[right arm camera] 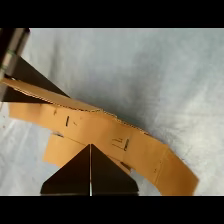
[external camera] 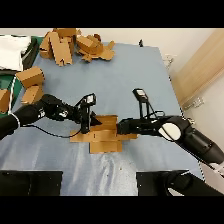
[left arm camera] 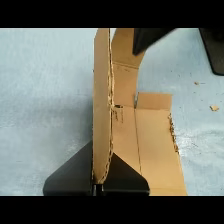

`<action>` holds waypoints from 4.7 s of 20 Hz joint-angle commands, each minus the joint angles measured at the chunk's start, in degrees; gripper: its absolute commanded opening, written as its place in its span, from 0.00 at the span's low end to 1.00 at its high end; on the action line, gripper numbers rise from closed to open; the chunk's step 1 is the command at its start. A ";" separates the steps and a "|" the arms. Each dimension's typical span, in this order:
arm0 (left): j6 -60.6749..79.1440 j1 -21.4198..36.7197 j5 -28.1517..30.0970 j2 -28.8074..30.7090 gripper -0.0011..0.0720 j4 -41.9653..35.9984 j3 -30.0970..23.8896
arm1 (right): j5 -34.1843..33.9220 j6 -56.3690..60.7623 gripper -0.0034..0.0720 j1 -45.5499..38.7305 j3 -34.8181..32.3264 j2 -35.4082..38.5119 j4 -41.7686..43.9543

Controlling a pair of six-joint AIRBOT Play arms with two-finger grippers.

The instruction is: Fold the box.

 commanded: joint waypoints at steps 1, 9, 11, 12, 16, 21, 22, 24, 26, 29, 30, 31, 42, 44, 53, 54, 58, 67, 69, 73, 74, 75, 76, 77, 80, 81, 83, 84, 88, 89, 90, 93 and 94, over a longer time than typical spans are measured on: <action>0.37 -1.22 2.47 0.02 0.04 0.09 -1.68 | 2.60 0.37 0.05 1.95 -0.15 -4.07 -3.74; 0.31 -2.23 5.35 0.02 0.04 0.50 -3.41 | 7.61 4.35 0.05 1.95 -1.70 -4.55 -9.81; 0.31 -2.45 5.46 0.02 0.04 0.48 -3.41 | 6.21 6.78 0.05 1.95 -4.42 -4.55 -10.93; 0.33 -2.45 5.53 0.02 0.04 0.50 -3.39 | 4.90 7.72 0.05 1.95 -5.86 -4.55 -11.37; 0.07 -2.43 5.53 0.02 0.04 0.50 -3.39 | -0.70 7.82 0.05 1.86 -8.61 -4.55 -13.97; -0.48 -2.38 5.44 0.02 0.04 0.50 -3.39 | -4.90 8.63 0.05 0.68 -11.34 -7.02 -18.45; -1.25 -2.38 5.44 0.04 0.04 0.50 -3.39 | -7.15 8.63 0.05 0.68 -12.00 -7.93 -18.58; -1.62 -2.38 5.46 0.04 0.04 0.52 -3.39 | -10.01 8.63 0.05 0.68 -12.90 -9.94 -18.58; -1.62 -2.38 5.44 0.02 0.04 0.50 -3.39 | -10.93 8.61 0.05 0.68 -13.00 -12.20 -18.60; -1.62 -2.36 5.35 0.04 0.04 0.50 -3.39 | -11.28 8.61 0.05 0.94 -12.07 -10.97 -19.02; -1.62 -2.36 5.29 0.04 0.04 0.52 -3.39 | -9.42 8.61 0.05 0.94 -10.93 -9.27 -19.04; -1.62 -2.36 5.33 0.04 0.04 0.52 -3.39 | -7.89 8.61 0.05 0.96 -9.88 -7.06 -19.02; -6.38 -2.29 5.07 0.04 0.04 0.61 -2.51 | 5.11 -1.25 0.05 0.96 -8.48 9.38 -19.28; -8.66 -2.32 4.15 0.04 0.04 1.44 -1.57 | 5.07 -1.97 0.05 0.94 -8.48 9.40 -20.09; -11.56 -2.29 2.21 0.04 0.04 5.33 -0.72 | 5.05 -6.49 0.05 0.94 -8.48 9.38 -22.84; -11.67 -2.29 2.23 0.04 0.04 5.38 -0.24 | 5.07 -6.47 0.05 0.94 -8.48 9.38 -22.84; -11.98 -1.75 1.66 0.02 0.04 5.75 0.98 | 5.07 -6.47 0.05 0.94 -8.48 9.38 -22.80; -7.30 1.86 -7.13 -1.77 0.04 6.47 1.40 | 5.14 -6.45 0.05 0.94 -8.50 8.41 -22.82; -6.69 1.86 -8.66 -1.90 0.04 6.58 1.95 | 5.11 -6.47 0.05 0.96 -8.48 7.08 -22.45; -5.22 1.99 -9.35 -3.48 0.04 6.60 3.02 | 4.90 -6.47 0.05 0.96 -8.48 4.63 -21.07; -5.18 1.99 -9.75 -4.39 0.04 6.60 3.17 | 4.50 -6.45 0.05 0.96 -8.48 4.74 -21.07; -5.09 1.97 -10.34 -5.44 0.04 6.60 3.48 | 3.87 -6.47 0.05 0.96 -8.48 4.94 -21.09; -4.63 1.97 -10.78 -6.32 0.04 6.56 3.69 | 3.45 -6.47 0.05 0.96 -8.48 5.14 -21.16; -4.15 1.92 -10.51 -6.67 0.04 6.58 3.74 | 3.32 -6.45 0.05 0.96 -8.48 5.22 -21.16; -4.15 2.36 -9.07 -6.64 0.04 6.51 3.76 | 3.34 -6.45 0.05 0.96 -8.48 5.22 -21.16; -4.17 2.34 -9.05 -6.64 0.04 6.54 3.74 | 3.37 -6.47 0.05 0.96 -8.48 5.22 -21.16; -4.15 2.34 -8.28 -6.64 0.04 6.08 3.76 | 3.37 -6.47 0.05 0.96 -8.48 5.22 -21.07; -4.15 2.34 -7.15 -6.64 0.04 6.10 3.76 | 3.37 -6.49 0.05 0.96 -8.46 5.22 -21.07; -4.17 2.36 -5.97 -6.64 0.04 6.05 3.76 | 3.43 -7.76 0.05 4.66 -8.46 5.25 -20.50; -4.28 2.40 -5.42 -6.64 0.04 6.08 3.76 | 3.50 -7.98 0.05 6.75 -8.46 5.25 -20.52; -4.63 2.62 -5.03 -6.64 0.04 6.05 3.76 | 3.72 -7.98 0.05 8.79 -8.48 5.22 -20.52; -6.12 3.30 -6.12 -6.64 0.04 6.05 3.76 | 4.31 -7.96 0.19 13.44 -8.48 5.20 -20.50; -6.14 3.39 -6.80 -6.64 0.04 6.01 3.76 | 4.33 -7.98 0.20 14.47 -8.48 5.20 -20.00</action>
